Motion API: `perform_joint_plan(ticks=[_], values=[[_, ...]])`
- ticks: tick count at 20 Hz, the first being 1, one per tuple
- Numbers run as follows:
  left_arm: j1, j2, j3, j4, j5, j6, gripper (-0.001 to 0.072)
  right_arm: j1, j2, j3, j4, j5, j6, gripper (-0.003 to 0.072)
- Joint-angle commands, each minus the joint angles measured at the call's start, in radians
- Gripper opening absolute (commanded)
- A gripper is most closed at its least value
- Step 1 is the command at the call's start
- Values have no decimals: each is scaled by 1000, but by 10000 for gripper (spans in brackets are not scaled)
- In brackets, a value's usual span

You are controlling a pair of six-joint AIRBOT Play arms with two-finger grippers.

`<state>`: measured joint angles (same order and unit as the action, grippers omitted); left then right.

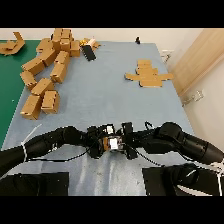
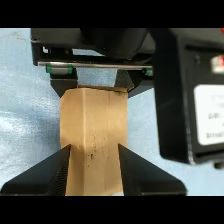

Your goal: Fold the box.

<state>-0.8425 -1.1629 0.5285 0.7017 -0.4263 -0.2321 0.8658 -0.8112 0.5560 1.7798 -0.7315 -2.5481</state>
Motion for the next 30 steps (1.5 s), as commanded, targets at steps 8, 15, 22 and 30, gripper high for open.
perform_joint_plan(ticks=[8,15,22,30], values=[[1,1,0,1,0,0,521,5,0,0,-34,17,2,332],[1,1,0,0,0,0,521,5,0,36,-29,15,10,202],[1,1,0,0,0,0,521,5,-31,35,-28,14,12,140],[1,1,0,1,0,0,521,40,-69,35,43,-24,12,143]])
